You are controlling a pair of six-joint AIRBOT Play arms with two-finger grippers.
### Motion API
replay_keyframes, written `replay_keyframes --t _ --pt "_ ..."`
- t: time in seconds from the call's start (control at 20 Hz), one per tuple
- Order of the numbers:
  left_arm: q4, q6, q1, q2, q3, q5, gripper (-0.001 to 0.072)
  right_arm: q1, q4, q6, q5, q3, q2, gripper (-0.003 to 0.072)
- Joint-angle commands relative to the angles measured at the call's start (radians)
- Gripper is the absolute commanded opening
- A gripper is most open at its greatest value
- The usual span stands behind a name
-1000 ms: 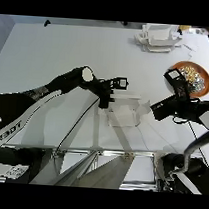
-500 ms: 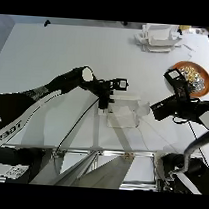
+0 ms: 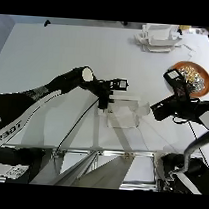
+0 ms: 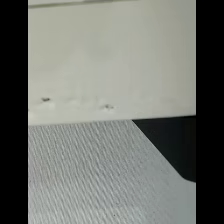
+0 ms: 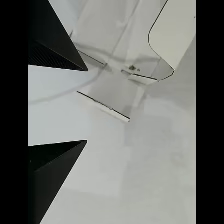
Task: Fold the box and place the chain.
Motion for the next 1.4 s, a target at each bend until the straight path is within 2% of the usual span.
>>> replay_keyframes --t 0.0,0.1,0.2,0.3,0.45,0.55,0.65,0.85,1.0,1.05,1.1,1.15,1.2,1.3,1.35 --pt "0.003 -0.005 0.000 0.000 -0.001 0.000 0.0013 0.001 0.005 -0.067 0.000 0.001 0.001 0.0390" --pt "0.000 -0.005 0.000 0.000 -0.001 0.000 0.0013 0.001 0.015 -0.077 0.019 0.001 0.002 0.0336" --pt "0.000 -0.005 0.000 0.000 -0.001 0.000 0.0013 0.001 0.041 -0.132 0.078 0.001 0.009 0.0156" --pt "0.000 -0.005 0.000 0.000 0.000 0.000 0.0013 0.001 0.082 -0.195 0.148 0.001 0.034 0.0012" --pt "0.000 -0.006 0.000 0.000 -0.001 0.000 0.0013 0.001 0.265 -0.424 0.246 0.000 0.103 0.0013" --pt "0.000 -0.005 0.000 0.000 -0.001 -0.001 0.0013 0.037 0.352 -0.496 0.247 -0.010 0.116 0.0014" --pt "0.000 -0.006 0.000 0.000 0.000 -0.003 0.0013 0.088 0.331 -0.577 0.226 -0.047 0.104 0.0014" --pt "0.000 -0.006 0.000 0.000 -0.001 -0.004 0.0013 0.182 0.187 -0.787 0.218 -0.161 0.029 0.0014" --pt "0.000 -0.006 0.000 0.000 -0.001 -0.004 0.0013 0.199 0.132 -0.914 0.111 -0.205 -0.027 0.0017" --pt "0.000 -0.006 0.000 0.000 -0.001 -0.004 0.0013 0.200 0.145 -0.928 0.055 -0.214 -0.037 0.0122" --pt "0.000 -0.005 0.000 0.000 0.000 -0.004 0.0013 0.199 0.150 -0.927 -0.034 -0.229 -0.040 0.0374" --pt "0.000 -0.005 0.000 0.000 0.000 -0.004 0.0013 0.199 0.148 -0.927 -0.130 -0.249 -0.040 0.0573" --pt "0.000 -0.005 0.000 0.000 -0.001 -0.004 0.0013 0.199 0.146 -0.927 -0.230 -0.273 -0.040 0.0694" --pt "0.000 -0.006 0.000 0.000 0.000 -0.004 0.0013 0.214 0.139 -0.927 -0.401 -0.320 -0.042 0.0699" --pt "0.000 -0.005 0.000 0.000 0.000 -0.004 0.0013 0.232 0.128 -0.934 -0.447 -0.342 -0.042 0.0698"
